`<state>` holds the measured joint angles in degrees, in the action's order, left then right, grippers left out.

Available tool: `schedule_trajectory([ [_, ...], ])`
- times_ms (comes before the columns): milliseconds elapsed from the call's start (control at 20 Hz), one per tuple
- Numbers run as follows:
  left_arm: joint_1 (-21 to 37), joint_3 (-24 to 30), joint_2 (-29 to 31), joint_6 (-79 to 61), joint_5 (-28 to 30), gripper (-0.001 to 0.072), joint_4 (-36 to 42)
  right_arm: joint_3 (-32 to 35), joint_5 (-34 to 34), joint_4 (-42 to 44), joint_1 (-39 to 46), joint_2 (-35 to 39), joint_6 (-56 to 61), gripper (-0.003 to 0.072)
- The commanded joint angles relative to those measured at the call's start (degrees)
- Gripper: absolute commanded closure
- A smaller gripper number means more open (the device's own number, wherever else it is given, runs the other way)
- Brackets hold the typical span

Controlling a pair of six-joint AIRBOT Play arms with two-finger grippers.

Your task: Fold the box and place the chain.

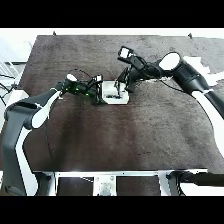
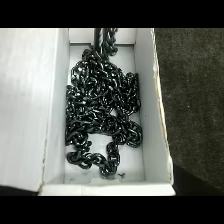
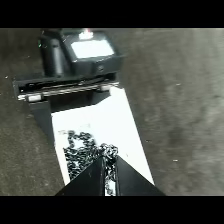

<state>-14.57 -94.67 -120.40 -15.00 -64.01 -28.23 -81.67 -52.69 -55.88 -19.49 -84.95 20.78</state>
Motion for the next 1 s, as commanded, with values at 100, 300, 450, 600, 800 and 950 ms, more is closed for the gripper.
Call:
schedule_trajectory([
  [100, 0.0, 0.0, 0.0, 0.0, 0.0, 0.0321, 0.0, 0.1, 0.9, -0.3, -0.1, -8.0, 0.0, 0.0447],
  [300, 0.0, 0.0, 0.0, 0.0, 0.0, 0.0321, 0.0, 0.0, 2.9, -0.3, 4.2, -7.7, 0.0, 0.0292],
  [450, 0.0, 0.0, 0.0, 0.0, 0.0, 0.0321, 0.0, 0.0, 0.6, -0.3, 10.5, -5.7, 0.0, 0.025],
  [600, 0.0, 0.0, 0.0, 0.0, 0.0, 0.0321, 0.0, 1.9, 1.2, 5.0, 15.8, -8.1, -6.2, 0.025],
  [800, 0.0, 0.0, 0.0, 0.0, 0.0, 0.0321, 0.0, 2.6, 1.4, 7.4, 15.9, -15.6, -18.3, 0.0247],
  [950, 0.0, 0.0, 0.0, 0.0, 0.0, 0.0321, 0.0, 2.5, 5.7, 7.5, 14.9, -18.5, -21.1, 0.0243],
])
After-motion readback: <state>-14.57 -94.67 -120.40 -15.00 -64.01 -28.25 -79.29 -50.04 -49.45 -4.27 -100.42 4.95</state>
